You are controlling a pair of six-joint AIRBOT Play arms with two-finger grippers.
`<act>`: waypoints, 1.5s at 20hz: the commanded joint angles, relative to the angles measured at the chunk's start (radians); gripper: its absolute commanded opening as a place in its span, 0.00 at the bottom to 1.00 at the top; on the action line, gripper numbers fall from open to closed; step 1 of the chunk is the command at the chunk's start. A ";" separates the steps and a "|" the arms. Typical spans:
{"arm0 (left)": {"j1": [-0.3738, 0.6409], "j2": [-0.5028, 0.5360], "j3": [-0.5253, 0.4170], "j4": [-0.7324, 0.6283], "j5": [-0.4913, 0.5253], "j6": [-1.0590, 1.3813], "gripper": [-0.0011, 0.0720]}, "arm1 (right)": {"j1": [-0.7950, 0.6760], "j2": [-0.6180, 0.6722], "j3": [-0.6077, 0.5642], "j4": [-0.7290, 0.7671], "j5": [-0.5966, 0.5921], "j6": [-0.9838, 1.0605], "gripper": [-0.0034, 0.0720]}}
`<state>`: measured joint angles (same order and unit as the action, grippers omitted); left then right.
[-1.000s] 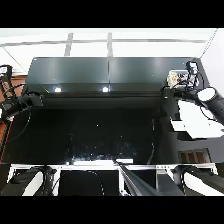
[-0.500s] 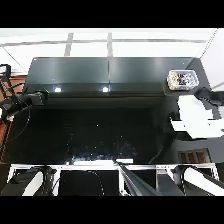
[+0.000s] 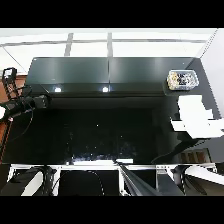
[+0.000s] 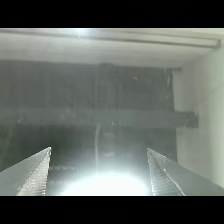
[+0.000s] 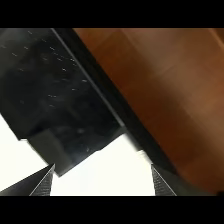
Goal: Fold the box and place the chain.
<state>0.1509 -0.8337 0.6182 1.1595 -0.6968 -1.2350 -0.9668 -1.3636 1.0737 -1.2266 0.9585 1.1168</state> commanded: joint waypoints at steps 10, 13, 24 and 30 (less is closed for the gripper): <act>-0.002 -0.006 0.000 -0.123 -0.050 -0.007 0.98 | 0.003 -0.232 0.188 0.021 0.264 -0.290 0.11; -0.002 -0.006 0.000 -0.126 -0.044 -0.007 0.98 | 0.047 -0.205 0.214 0.025 0.302 -0.237 0.07; -0.002 -0.006 0.000 -0.129 -0.046 -0.008 0.98 | 0.340 0.299 -0.132 0.332 0.286 -0.243 0.07; -0.014 -0.013 -0.005 -0.180 -0.080 -0.007 0.98 | 0.633 0.558 -0.553 0.733 -0.034 -0.310 0.07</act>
